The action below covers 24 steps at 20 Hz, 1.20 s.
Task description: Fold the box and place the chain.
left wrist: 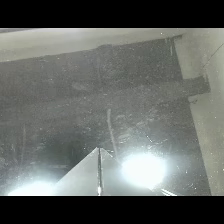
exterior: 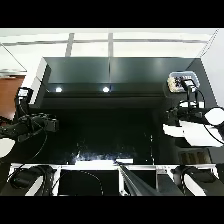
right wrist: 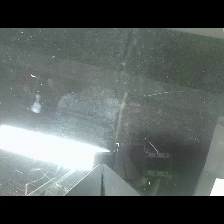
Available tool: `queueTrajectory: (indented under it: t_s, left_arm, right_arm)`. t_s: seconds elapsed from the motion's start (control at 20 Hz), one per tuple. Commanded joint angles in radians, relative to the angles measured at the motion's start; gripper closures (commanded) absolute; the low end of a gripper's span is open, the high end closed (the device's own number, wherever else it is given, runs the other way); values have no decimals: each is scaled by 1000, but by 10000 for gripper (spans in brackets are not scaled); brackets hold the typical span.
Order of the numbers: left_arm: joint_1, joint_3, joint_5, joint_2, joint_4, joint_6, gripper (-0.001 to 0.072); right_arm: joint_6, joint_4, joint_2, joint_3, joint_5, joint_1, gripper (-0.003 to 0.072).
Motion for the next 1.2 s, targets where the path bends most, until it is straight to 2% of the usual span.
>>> queueTrajectory:
  t_s: [0.0, 0.65, 0.8, 0.9, 0.95, 1.0, 1.05, 1.1, 1.15]
  left_arm:
    - [0, 0, 0, 0, 0, 0, 683]
    - [0, 0, 14, 0, -13, 0, 683]
    - [0, 0, 154, 0, -50, 0, 683]
    - [0, 0, 261, 0, -69, 0, 682]
    - [0, -2, 308, -1, -76, 0, 681]
    - [0, -3, 355, -5, -75, 0, 620]
    - [0, -3, 403, -16, -76, 0, 236]
    - [0, -2, 440, -32, -79, -5, 4]
    - [-2, -1, 454, -45, -86, -5, 1]
  right_arm:
    - [0, 0, -1, 0, 0, 0, 673]
    - [0, 2, -1, 0, -1, 0, 673]
    - [0, 68, -1, 0, -5, 0, 673]
    - [0, 171, -1, 0, -79, 1, 671]
    - [4, 200, -1, 0, -141, 0, 571]
    - [5, 216, -1, 0, -176, 0, 140]
    - [19, 234, -2, 0, -201, 0, -10]
    - [71, 225, -2, 1, -219, -10, -10]
    - [123, 187, -4, 7, -214, -37, -10]
